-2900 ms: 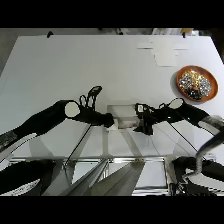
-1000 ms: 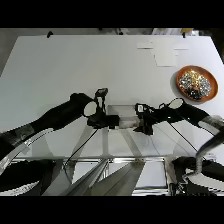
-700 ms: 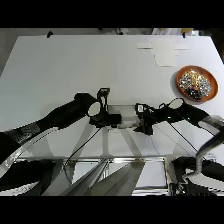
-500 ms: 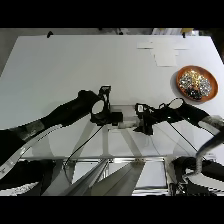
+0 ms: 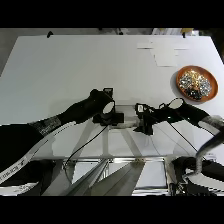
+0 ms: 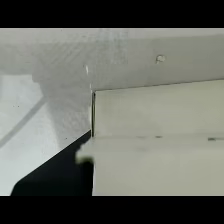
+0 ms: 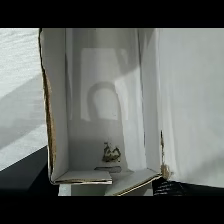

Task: Fold the box and place the chain.

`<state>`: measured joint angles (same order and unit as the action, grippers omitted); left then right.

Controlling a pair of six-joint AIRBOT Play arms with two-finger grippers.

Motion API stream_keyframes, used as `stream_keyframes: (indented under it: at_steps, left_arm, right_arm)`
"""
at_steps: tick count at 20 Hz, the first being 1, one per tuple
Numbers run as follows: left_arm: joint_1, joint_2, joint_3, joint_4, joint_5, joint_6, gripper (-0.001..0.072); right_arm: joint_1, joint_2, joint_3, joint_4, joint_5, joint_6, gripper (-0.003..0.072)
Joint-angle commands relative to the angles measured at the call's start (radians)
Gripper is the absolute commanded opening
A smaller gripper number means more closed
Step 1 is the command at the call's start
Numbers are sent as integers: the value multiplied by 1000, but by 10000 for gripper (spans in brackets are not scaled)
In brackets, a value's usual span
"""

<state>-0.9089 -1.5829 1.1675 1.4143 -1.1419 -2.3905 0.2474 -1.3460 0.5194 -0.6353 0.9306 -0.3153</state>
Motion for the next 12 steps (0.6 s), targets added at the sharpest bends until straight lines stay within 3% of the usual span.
stream_keyframes:
  at_steps: [1,4,7,8,12]
  left_arm:
    - [-8,-18,4,8,-7,-18,231]
    - [-8,-18,4,8,-15,-19,138]
    - [-9,-19,4,7,-19,-64,102]
    - [-10,-19,3,6,-19,-66,3]
    - [-10,-19,3,-1,-29,-64,32]
  right_arm:
    - [0,1,1,0,0,0,400]
    - [0,1,1,0,0,0,400]
    - [0,1,1,0,0,0,400]
    - [0,1,1,0,0,0,400]
    - [0,1,1,0,0,0,400]
